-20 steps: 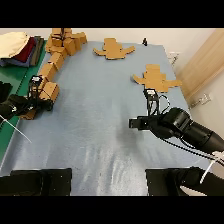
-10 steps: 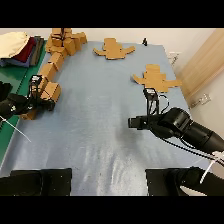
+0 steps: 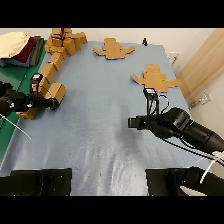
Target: Fold the box.
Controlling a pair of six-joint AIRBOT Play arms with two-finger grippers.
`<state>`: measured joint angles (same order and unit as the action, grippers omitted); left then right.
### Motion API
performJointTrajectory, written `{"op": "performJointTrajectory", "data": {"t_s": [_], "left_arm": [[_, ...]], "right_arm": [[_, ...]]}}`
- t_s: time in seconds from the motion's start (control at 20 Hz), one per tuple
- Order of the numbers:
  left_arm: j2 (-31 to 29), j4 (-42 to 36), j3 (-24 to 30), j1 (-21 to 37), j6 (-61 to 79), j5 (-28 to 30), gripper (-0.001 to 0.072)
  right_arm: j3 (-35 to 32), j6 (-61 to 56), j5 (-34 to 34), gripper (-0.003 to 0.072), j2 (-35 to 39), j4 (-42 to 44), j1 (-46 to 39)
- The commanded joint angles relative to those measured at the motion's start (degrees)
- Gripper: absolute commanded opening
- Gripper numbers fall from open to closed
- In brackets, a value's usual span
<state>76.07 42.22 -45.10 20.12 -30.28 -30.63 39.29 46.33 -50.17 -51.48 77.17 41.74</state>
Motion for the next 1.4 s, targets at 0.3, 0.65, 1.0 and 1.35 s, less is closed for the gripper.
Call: {"op": "performJointTrajectory", "data": {"t_s": [0.3,0.65,1.0,1.35], "left_arm": [[2.1,7.0,-0.6,0.7,-10.3,1.7,0.0356],[2.1,8.0,-0.7,3.3,-10.9,1.6,0.0356],[2.1,8.0,-1.4,3.3,-10.9,1.6,0.0356],[2.2,8.0,-1.4,3.3,-11.1,1.4,0.0358]], "right_arm": [[0.0,0.2,0.0,0.0005,0.0,0.1,0.0],[0.0,0.3,0.0,0.0005,0.0,0.0,0.0],[0.0,0.9,0.0,0.0005,0.0,0.0,0.0],[0.0,0.9,0.0,0.0005,0.0,0.0,0.0]]}}
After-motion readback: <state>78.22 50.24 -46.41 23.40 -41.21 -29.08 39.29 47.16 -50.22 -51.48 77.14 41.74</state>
